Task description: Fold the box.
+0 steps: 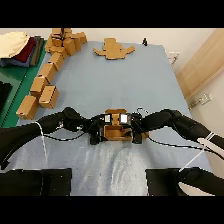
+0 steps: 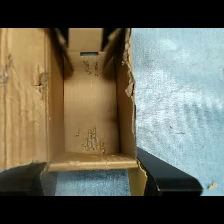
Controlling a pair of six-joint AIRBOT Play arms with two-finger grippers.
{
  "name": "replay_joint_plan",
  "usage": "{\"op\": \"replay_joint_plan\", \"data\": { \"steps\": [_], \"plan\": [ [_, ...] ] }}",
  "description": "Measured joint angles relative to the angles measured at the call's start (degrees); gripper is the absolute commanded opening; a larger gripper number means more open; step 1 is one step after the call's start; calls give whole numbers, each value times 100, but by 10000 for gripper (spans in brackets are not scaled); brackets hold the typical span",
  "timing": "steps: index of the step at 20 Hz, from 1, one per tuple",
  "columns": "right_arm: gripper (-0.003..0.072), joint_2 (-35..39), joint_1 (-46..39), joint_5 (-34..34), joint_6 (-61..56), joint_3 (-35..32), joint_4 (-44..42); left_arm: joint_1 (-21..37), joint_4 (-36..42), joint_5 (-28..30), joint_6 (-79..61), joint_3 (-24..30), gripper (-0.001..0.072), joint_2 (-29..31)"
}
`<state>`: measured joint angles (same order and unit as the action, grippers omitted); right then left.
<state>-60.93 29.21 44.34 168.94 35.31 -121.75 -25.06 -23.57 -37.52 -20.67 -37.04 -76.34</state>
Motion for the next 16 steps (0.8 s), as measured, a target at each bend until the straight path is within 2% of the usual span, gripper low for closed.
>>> {"op": "replay_joint_plan", "data": {
  "steps": [6, 8, 9, 10, 11, 12, 16],
  "plan": [
    [529, -129, 105, -83, 13, 2, -31, -2, -2, 0, -9, 0, 352, 0],
    [508, -98, 116, -68, -87, 2, 20, -2, -2, 0, -15, 0, 352, 0],
    [424, -46, 116, -31, -267, 9, 120, -2, -2, 0, -15, 0, 352, 0],
    [212, 46, 116, 44, -579, 31, 328, -2, -2, 0, -15, 0, 352, 0],
    [40, 155, 116, 140, -1003, 61, 629, 0, -2, 0, -13, 0, 352, 0],
    [4, 302, 116, 245, -1646, 109, 1071, -2, -2, 0, -13, 0, 352, 0],
    [3, 874, -35, 815, -5230, 221, 3644, -2, -2, 2, -11, 0, 352, 0]
  ]
}}
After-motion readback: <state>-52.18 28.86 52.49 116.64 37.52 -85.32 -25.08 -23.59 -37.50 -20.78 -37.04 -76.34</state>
